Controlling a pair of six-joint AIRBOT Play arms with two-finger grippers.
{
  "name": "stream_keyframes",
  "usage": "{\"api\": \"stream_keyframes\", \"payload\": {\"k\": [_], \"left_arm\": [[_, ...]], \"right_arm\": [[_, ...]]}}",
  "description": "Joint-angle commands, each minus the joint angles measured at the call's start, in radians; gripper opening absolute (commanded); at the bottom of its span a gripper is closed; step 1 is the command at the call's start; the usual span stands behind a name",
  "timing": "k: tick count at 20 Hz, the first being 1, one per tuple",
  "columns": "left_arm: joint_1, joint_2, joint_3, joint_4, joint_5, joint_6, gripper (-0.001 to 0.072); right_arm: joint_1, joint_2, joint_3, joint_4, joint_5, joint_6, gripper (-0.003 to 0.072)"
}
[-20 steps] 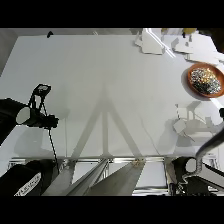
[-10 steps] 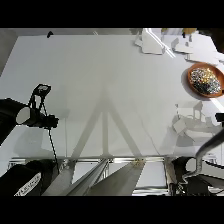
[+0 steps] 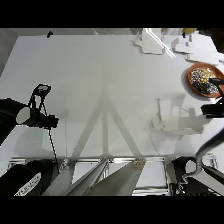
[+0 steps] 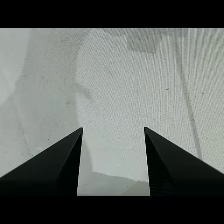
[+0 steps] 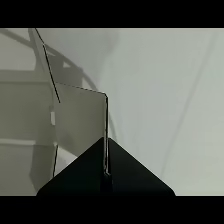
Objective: Fold the box and place the chain.
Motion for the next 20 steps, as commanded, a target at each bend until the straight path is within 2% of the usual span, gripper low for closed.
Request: {"api": "stream_keyframes", "payload": {"k": [1,5,10,13,15,18,19,20], "left_arm": [[0.001,0.000,0.000,0.000,0.000,0.000,0.0432],[0.000,0.000,0.000,0.000,0.000,0.000,0.0432],[0.000,0.000,0.000,0.000,0.000,0.000,0.0432],[0.000,0.000,0.000,0.000,0.034,0.000,0.0432],[0.000,0.000,0.000,-0.001,0.035,-0.002,0.0432],[0.001,0.000,-0.002,-0.056,0.193,0.000,0.0426],[0.001,-0.002,-0.002,-0.093,0.254,0.002,0.0356],[0.001,-0.008,-0.002,-0.159,0.315,0.024,0.0348]], "right_arm": [[0.169,0.201,-0.121,0.290,-0.136,-0.026,0.0016],[0.429,0.425,-0.379,0.455,-0.388,-0.016,0.0016],[0.678,0.551,-0.565,0.466,-0.682,0.156,0.0016],[0.753,0.550,-0.587,0.452,-0.748,0.198,0.0017],[0.760,0.550,-0.587,0.452,-0.746,0.198,0.0017],[0.760,0.550,-0.587,0.451,-0.745,0.197,0.0017],[0.760,0.550,-0.587,0.452,-0.743,0.197,0.0017],[0.760,0.550,-0.587,0.453,-0.740,0.198,0.0017]]}}
